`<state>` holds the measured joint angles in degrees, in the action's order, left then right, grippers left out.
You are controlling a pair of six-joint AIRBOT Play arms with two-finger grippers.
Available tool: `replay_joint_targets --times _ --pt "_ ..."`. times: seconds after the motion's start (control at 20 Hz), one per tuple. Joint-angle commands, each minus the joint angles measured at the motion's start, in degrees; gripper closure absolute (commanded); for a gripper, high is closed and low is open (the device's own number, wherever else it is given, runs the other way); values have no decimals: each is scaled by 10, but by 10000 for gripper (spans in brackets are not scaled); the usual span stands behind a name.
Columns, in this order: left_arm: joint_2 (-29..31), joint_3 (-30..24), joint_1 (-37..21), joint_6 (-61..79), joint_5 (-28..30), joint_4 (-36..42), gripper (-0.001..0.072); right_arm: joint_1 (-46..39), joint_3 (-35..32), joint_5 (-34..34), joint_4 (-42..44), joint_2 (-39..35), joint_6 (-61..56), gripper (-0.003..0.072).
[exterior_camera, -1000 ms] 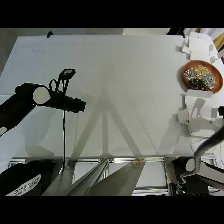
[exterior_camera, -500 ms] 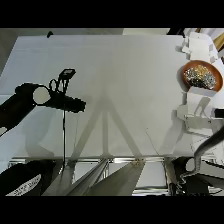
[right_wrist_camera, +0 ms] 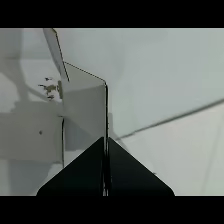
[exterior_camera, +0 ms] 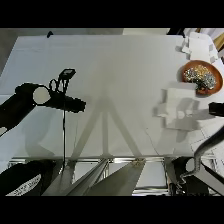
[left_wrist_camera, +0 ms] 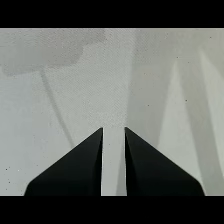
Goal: Fold the box and place the chain.
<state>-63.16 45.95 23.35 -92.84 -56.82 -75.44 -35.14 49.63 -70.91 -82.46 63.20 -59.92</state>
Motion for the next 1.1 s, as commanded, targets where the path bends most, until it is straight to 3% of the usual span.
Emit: replay_joint_targets --times 0.0,0.25,0.45,0.8,1.05 --pt "0 0 0 0 0 0 559 22 -42 -30 164 -87 77 677" --pt "0 0 0 0 0 0 559 132 -156 6 256 -210 72 677" --pt "0 0 0 0 0 0 559 247 -219 56 267 -263 26 677" --pt "0 0 0 0 1 0 559 415 -238 138 181 -264 -126 676" --pt "0 0 0 12 60 0 559 465 -238 156 135 -264 -198 675"
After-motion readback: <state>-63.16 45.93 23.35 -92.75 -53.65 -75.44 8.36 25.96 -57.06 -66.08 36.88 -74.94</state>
